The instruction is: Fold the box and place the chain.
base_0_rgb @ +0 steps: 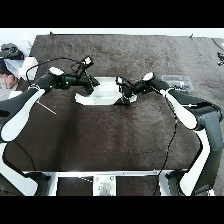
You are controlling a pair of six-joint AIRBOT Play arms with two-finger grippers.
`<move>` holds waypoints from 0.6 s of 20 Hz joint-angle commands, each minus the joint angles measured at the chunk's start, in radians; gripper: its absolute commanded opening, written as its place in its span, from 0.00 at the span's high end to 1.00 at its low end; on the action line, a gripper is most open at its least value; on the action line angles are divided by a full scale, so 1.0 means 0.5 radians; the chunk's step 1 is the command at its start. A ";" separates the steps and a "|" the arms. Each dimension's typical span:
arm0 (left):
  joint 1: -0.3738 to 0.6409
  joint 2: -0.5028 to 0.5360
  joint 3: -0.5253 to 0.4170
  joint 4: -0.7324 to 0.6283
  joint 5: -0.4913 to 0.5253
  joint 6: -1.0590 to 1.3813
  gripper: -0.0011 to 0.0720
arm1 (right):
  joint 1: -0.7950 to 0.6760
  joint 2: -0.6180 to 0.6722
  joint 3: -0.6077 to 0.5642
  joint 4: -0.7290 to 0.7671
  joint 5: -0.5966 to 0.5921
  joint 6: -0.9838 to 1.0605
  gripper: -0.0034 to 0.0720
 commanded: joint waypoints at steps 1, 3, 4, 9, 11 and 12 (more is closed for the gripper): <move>-0.002 -0.070 0.021 0.008 0.096 -0.037 0.97 | 0.000 -0.002 0.001 0.000 0.001 -0.001 0.60; -0.002 -0.097 0.021 0.008 0.102 -0.050 0.97 | 0.000 -0.002 0.001 0.000 0.001 -0.001 0.60; -0.002 -0.110 0.021 0.016 0.102 -0.081 0.97 | 0.000 -0.002 0.001 0.000 0.001 -0.001 0.60; -0.002 -0.160 0.021 0.121 0.104 -0.167 0.97 | 0.000 -0.002 0.001 0.000 0.001 -0.001 0.60; -0.002 -0.180 0.021 0.160 0.103 -0.217 0.97 | 0.000 -0.002 0.001 0.000 0.001 -0.001 0.60; -0.002 -0.183 0.021 0.160 0.105 -0.220 0.97 | 0.000 -0.002 0.001 0.000 0.001 -0.001 0.60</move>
